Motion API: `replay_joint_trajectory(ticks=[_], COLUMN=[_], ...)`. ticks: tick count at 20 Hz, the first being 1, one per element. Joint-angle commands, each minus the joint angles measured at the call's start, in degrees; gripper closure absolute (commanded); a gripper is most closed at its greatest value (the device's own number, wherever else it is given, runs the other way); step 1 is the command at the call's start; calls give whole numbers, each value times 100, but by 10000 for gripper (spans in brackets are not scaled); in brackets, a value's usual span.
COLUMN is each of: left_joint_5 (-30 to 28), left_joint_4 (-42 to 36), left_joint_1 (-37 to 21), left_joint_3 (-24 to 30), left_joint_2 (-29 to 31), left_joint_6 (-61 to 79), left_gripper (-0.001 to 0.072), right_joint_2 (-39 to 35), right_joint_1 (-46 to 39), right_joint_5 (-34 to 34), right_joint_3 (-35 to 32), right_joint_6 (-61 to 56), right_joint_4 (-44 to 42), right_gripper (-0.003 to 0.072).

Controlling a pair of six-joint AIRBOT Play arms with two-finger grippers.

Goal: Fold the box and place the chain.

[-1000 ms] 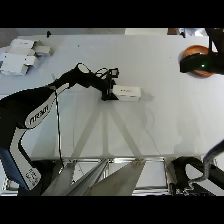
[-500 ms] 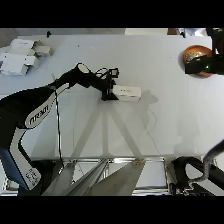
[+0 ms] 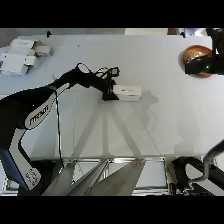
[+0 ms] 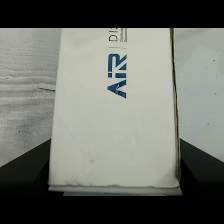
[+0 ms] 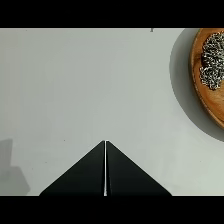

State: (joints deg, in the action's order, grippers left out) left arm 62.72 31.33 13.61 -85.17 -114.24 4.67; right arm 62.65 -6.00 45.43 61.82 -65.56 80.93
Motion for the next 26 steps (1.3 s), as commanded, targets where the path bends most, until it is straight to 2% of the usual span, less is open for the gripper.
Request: replay_joint_trajectory(ticks=[1, 6, 10, 12, 14, 21, 23, 26], left_joint_5=[-24, -170, -1270, -1827, -2111, -2457, -2461, -2658], left_joint_4=[-87, 31, 131, 133, 131, 142, 376, 1414], left_joint_1=[-2, -46, -306, -579, -909, -2227, -2529, -2898], left_joint_3=[-7, -9, -9, -9, -9, -7, -7, -7], left_joint_2=[162, 680, 1014, 1119, 1154, 1154, 1154, 1152], left_joint_6=[-398, -494, -885, -1204, -1464, -2422, -2675, -3482], left_gripper=[332, 332, 332, 332, 332, 332, 332, 332], right_joint_2=[-4, -4, -4, -4, -4, -4, -4, -4], right_joint_1=[-2, -2, -2, -2, -2, -2, -2, -2], right_joint_5=[0, 0, -2, -2, 0, -2, -2, -2], right_joint_3=[4, 4, 4, 4, 4, 4, 4, 4], right_joint_6=[0, 2, 0, 2, 2, 0, 2, 0], right_joint_4=[2, 2, 2, 2, 2, 2, 2, 2], right_gripper=[670, 670, 670, 670, 670, 670, 670, 670])
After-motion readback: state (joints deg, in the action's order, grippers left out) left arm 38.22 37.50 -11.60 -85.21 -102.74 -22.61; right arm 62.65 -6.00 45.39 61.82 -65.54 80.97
